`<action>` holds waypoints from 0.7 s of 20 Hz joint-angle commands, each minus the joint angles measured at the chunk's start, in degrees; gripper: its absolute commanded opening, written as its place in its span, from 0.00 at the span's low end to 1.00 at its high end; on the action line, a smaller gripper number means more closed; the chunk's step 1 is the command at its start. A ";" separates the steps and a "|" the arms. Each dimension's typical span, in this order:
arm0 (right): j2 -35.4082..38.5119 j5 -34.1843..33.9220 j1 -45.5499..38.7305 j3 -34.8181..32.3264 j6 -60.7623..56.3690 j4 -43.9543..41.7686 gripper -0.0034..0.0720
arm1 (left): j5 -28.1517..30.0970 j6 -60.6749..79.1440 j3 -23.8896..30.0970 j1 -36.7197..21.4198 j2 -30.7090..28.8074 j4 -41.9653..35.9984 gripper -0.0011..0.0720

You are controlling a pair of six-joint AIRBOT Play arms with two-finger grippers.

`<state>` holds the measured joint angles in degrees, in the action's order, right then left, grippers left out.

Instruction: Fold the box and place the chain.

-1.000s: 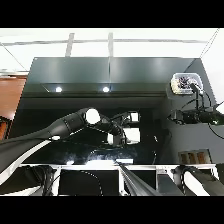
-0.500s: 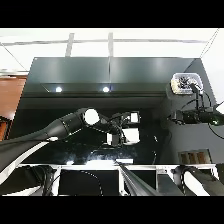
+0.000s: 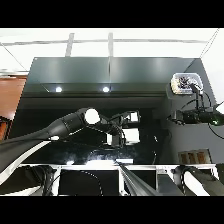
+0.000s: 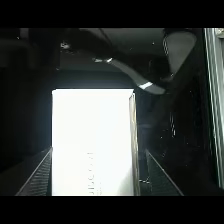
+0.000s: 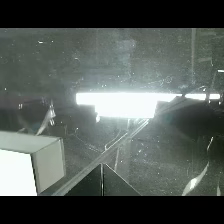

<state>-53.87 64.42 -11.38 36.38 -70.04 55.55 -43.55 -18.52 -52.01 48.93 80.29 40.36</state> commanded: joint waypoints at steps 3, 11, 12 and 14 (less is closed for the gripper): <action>0.04 0.04 -0.04 0.02 0.00 -0.02 0.05 | 0.04 0.04 -0.09 -0.04 0.31 -0.26 0.99; 0.04 0.04 -0.04 0.02 0.00 -0.02 0.05 | -0.17 0.00 -0.07 1.27 -0.07 1.66 0.99; 0.04 0.04 -0.04 0.02 0.00 -0.02 0.05 | -0.15 -0.20 -0.07 1.79 -0.04 2.32 0.99; 0.04 0.04 -0.04 0.02 0.00 -0.02 0.05 | 0.87 -3.30 -0.07 3.17 0.02 5.81 0.99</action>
